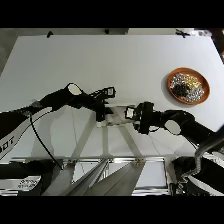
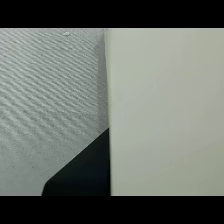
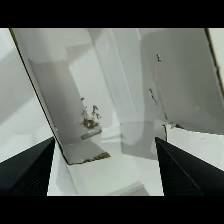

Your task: Fold the box and place the chain.

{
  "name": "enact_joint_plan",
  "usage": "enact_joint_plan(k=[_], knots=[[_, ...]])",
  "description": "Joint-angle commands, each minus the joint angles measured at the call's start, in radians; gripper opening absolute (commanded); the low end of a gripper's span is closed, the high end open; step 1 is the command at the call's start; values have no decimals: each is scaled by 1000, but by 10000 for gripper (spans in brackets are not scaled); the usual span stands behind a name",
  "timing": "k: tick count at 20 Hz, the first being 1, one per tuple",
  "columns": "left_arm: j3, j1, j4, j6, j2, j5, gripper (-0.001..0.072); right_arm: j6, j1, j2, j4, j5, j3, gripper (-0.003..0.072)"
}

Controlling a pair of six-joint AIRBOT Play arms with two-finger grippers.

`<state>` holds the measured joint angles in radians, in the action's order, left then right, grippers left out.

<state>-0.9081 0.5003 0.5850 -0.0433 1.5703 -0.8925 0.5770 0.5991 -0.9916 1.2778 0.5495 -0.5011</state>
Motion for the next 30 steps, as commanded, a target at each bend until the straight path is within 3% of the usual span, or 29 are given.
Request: enact_joint_plan(k=[1,7,15,23,30], knots=[[0,0,3,-1,-1,-2,9,-90,-42,-33,-95,76,-23,667],[0,0,3,-1,-1,-2,9,-221,-109,-46,-143,146,-65,668],[0,0,3,-1,-1,-2,9,-317,-134,-101,-188,143,-114,669],[0,0,3,-1,-1,-2,9,-354,-181,-109,-201,196,-116,669],[0,0,3,-1,-1,-2,9,-478,-188,-141,-304,215,-125,669]])
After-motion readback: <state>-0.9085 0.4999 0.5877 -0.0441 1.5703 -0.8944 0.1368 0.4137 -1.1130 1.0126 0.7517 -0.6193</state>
